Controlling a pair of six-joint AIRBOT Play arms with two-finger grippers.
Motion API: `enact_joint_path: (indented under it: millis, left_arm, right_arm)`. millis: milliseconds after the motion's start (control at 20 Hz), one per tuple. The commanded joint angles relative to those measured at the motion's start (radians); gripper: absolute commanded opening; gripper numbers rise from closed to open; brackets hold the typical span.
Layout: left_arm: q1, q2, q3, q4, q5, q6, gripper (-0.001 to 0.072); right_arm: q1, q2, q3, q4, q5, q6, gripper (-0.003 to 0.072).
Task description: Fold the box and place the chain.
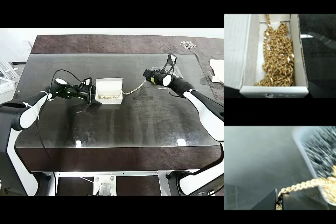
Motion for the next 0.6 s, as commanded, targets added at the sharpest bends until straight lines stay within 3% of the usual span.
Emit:
enact_joint_path:
  millis: [0, 300, 550]
  left_arm:
    - [0.001, -0.001, 0.0, 0.0, 0.0, 0.0, 0.0528]
    - [0.001, -0.001, 0.0, 0.0, 0.0, 0.0, 0.0528]
    - [0.001, -0.001, 0.0, 0.0, 0.0, 0.0, 0.0528]
  right_arm:
    - [0.048, 0.157, 0.004, -0.008, -0.009, -0.08, 0.0008]
    - [0.172, 0.45, 0.004, -0.039, -0.011, -0.177, 0.0007]
    - [0.332, 0.561, 0.006, -0.1, -0.011, -0.185, 0.0007]
